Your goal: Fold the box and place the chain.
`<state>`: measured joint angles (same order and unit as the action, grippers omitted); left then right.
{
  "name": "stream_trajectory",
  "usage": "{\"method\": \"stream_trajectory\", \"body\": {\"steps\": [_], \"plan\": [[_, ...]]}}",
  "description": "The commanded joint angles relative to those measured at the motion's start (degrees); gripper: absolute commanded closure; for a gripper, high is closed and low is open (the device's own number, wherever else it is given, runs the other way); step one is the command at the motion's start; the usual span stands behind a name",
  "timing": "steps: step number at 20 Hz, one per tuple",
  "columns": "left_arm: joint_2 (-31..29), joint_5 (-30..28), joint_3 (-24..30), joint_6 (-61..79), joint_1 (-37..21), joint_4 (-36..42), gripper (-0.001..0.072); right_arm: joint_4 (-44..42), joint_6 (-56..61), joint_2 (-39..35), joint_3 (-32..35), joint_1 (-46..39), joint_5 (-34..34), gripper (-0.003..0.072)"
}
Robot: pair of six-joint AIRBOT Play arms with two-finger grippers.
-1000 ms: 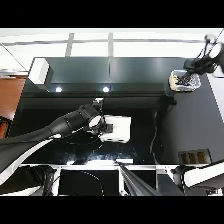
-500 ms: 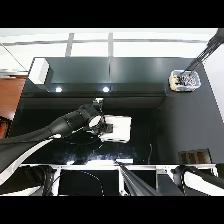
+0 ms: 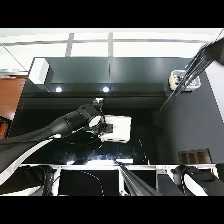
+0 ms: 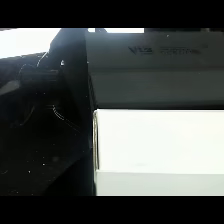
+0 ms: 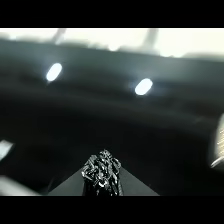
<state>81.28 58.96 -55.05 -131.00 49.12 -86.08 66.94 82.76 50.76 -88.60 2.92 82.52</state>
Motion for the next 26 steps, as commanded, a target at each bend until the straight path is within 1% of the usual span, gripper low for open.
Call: {"method": "stream_trajectory", "body": {"steps": [1, 3, 7, 9, 12, 16, 18, 20, 23, 26], "plan": [[0.02, 0.02, 0.02, 0.02, -0.02, 0.04, 0.0683, -2.69, -0.31, -2.45, 3.87, 7.91, 7.15, 0.0648], [0.02, 0.02, 0.02, 0.02, -0.02, 0.02, 0.0683, -4.98, -0.31, -2.45, 4.98, 11.72, 9.68, 0.0648], [0.02, 0.02, 0.02, 0.04, -0.02, 0.02, 0.0683, -8.83, -0.33, -2.40, 5.11, 18.32, 9.49, 0.0648], [0.02, 0.00, 0.02, 0.02, -0.02, 0.02, 0.0684, -11.17, -0.31, -2.40, 5.11, 20.22, 7.91, 0.0648], [0.02, 0.00, 0.02, 0.02, -0.02, 0.02, 0.0683, -15.45, -1.03, -2.12, 5.14, 21.27, 3.13, 0.0648], [0.02, 0.00, 0.02, 0.04, -0.02, 0.02, 0.0683, -16.39, -1.38, -0.39, 6.49, 21.27, 1.51, 0.0648], [0.02, 0.00, 0.02, 0.02, -0.02, 0.02, 0.0683, -17.14, -1.40, -0.09, 9.27, 21.27, 0.70, 0.0649], [0.02, 0.00, 0.02, 0.02, -0.02, 0.02, 0.0683, -17.09, -1.40, -0.07, 13.40, 21.27, -0.13, 0.0649], [0.02, 0.00, 0.02, 0.02, -0.02, 0.02, 0.0684, -17.11, -1.40, -0.07, 20.55, 21.27, -2.80, 0.0649], [0.02, 0.00, 0.02, 0.02, -0.02, 0.02, 0.0683, -17.64, -1.40, -0.04, 26.14, 22.40, -5.97, 0.0649]]}}
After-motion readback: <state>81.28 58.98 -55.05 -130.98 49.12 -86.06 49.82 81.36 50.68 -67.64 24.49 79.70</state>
